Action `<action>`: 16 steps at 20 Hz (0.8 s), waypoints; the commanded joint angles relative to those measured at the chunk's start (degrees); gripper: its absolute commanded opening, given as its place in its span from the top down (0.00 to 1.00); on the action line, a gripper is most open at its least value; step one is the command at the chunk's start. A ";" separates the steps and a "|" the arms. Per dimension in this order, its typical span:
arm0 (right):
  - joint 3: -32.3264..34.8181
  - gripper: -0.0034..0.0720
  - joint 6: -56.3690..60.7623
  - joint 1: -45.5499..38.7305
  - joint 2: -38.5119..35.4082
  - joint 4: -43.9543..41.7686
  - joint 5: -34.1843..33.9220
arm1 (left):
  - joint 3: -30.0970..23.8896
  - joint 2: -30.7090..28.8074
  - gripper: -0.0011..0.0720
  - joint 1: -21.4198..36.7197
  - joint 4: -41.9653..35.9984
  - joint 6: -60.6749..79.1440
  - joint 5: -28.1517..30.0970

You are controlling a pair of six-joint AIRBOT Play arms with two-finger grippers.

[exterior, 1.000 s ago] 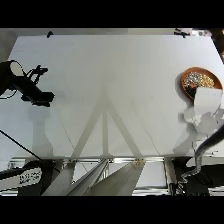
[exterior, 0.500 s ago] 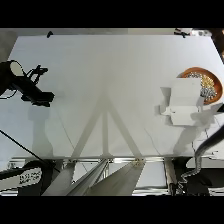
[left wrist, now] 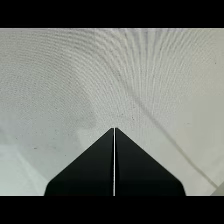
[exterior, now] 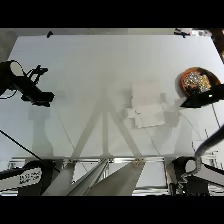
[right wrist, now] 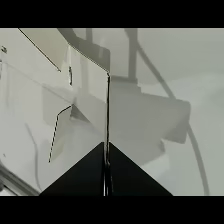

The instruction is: Fold the box and place the chain.

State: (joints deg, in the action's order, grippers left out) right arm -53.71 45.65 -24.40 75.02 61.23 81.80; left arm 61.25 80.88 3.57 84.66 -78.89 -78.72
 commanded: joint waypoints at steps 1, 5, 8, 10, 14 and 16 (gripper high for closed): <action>8.09 0.95 3.10 10.27 -3.74 -7.37 -9.31 | -0.02 0.00 0.97 0.02 0.02 0.00 0.00; 11.23 0.95 10.67 21.97 -5.27 -9.11 -19.87 | -0.02 0.00 0.97 0.02 0.02 0.00 0.00; 11.23 0.95 17.22 29.75 -5.27 -8.55 -26.86 | -0.02 0.00 0.97 0.02 0.02 0.39 0.20; 11.26 0.95 19.67 33.73 -5.27 -8.50 -29.90 | -0.02 0.00 0.97 0.02 0.00 0.44 1.01; 11.28 0.95 20.55 38.69 -5.27 -8.46 -31.82 | -0.02 0.00 0.97 0.02 -1.40 0.85 1.81; 11.28 0.95 20.55 39.47 -5.25 -8.50 -31.93 | -0.02 0.02 0.97 -0.09 -3.10 1.75 2.56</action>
State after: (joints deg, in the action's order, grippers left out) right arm -42.50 64.82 12.45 69.82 52.75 51.79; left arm 61.25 80.88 3.57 83.46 -78.17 -77.38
